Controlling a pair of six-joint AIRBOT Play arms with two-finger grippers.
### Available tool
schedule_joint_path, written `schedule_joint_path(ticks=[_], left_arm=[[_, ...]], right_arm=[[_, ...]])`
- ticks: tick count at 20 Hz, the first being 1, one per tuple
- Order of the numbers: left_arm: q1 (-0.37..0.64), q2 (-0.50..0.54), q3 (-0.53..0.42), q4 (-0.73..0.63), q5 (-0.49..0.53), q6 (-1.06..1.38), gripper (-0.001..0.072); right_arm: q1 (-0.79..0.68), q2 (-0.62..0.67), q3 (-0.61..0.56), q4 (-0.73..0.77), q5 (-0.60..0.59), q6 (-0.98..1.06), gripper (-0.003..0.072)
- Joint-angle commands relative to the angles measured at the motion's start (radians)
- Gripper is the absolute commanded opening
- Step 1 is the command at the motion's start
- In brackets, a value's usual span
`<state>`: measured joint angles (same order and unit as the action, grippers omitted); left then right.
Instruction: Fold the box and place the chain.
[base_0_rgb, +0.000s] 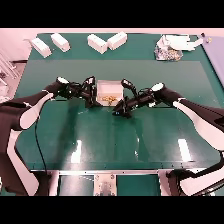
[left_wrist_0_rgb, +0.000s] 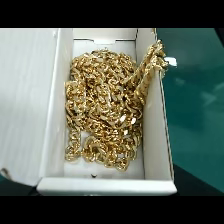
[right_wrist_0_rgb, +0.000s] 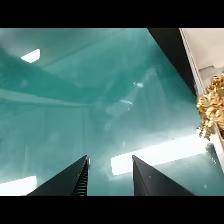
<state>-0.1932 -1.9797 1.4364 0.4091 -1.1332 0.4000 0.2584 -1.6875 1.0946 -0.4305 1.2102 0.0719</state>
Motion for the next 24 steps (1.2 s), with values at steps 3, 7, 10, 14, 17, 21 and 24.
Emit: schedule_joint_path(ticks=[3, 7, 10, 14, 17, 21, 24], left_arm=[[0.001, 0.001, 0.001, 0.001, -0.002, 0.001, 0.0513], [0.001, 0.001, 0.001, 0.001, -0.001, 0.001, 0.0513], [0.001, 0.001, 0.001, 0.001, -0.001, 0.001, 0.0513], [0.001, 0.001, 0.001, 0.001, -0.001, 0.001, 0.0513], [0.001, 0.001, 0.001, 0.001, -0.001, 0.001, 0.0513], [0.001, 0.001, 0.001, 0.001, -0.001, 0.001, 0.0513], [0.001, 0.001, 0.001, 0.001, -0.001, 0.001, 0.0513]], right_arm=[[0.034, 0.019, -0.083, 0.145, -0.18, -0.099, 0.0365], [0.046, 0.019, -0.081, 0.146, -0.212, -0.074, 0.0375], [0.047, 0.019, -0.076, 0.162, -0.314, -0.006, 0.0408], [0.071, 0.019, -0.075, 0.169, -0.376, 0.035, 0.0406], [0.093, 0.019, -0.069, 0.169, -0.406, 0.049, 0.0402], [0.11, 0.019, -0.064, 0.202, -0.41, 0.048, 0.0391], [0.12, 0.019, -0.061, 0.222, -0.41, 0.048, 0.0387]])
